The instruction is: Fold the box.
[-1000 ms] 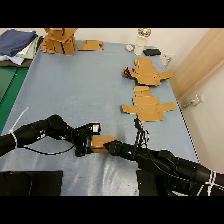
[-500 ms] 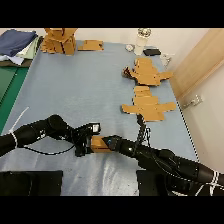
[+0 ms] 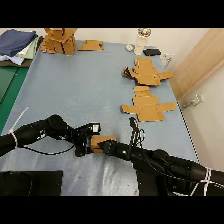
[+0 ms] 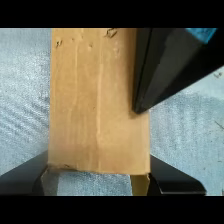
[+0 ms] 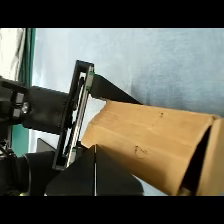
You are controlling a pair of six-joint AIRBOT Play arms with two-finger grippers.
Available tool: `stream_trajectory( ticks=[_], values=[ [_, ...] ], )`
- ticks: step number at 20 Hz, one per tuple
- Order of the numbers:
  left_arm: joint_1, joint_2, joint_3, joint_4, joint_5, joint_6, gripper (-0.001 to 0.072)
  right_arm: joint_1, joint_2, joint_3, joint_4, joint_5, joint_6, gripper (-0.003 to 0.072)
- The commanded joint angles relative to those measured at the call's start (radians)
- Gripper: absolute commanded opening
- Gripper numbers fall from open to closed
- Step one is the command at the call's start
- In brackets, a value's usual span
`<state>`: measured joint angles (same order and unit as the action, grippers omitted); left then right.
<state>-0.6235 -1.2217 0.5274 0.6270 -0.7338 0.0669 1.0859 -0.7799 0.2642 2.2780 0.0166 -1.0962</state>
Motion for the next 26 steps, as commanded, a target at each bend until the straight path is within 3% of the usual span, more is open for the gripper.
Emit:
stream_trajectory(
  ticks=[1,16,21,23,26],
  values=[
    [0.0,0.0,0.0,0.0,0.0,0.0,0.0396,0.011,-0.034,0.002,0.0,-0.001,0.008,0.0001],
    [0.0,0.0,0.0,0.0,0.0,0.0,0.0396,0.026,-0.071,0.003,0.0,0.005,0.023,0.0001],
    [0.0,0.0,0.0,0.0,0.0,0.0,0.0396,0.014,0.017,0.03,-0.095,-0.008,0.023,0.0],
    [0.0,0.0,0.0,0.0,0.0,0.0,0.0396,-0.023,0.064,0.03,-0.117,-0.066,0.023,0.0001],
    [0.0,0.0,0.0,0.0,0.0,0.0,0.0396,-0.142,0.113,0.03,-0.231,-0.269,0.024,0.0001]
  ],
)
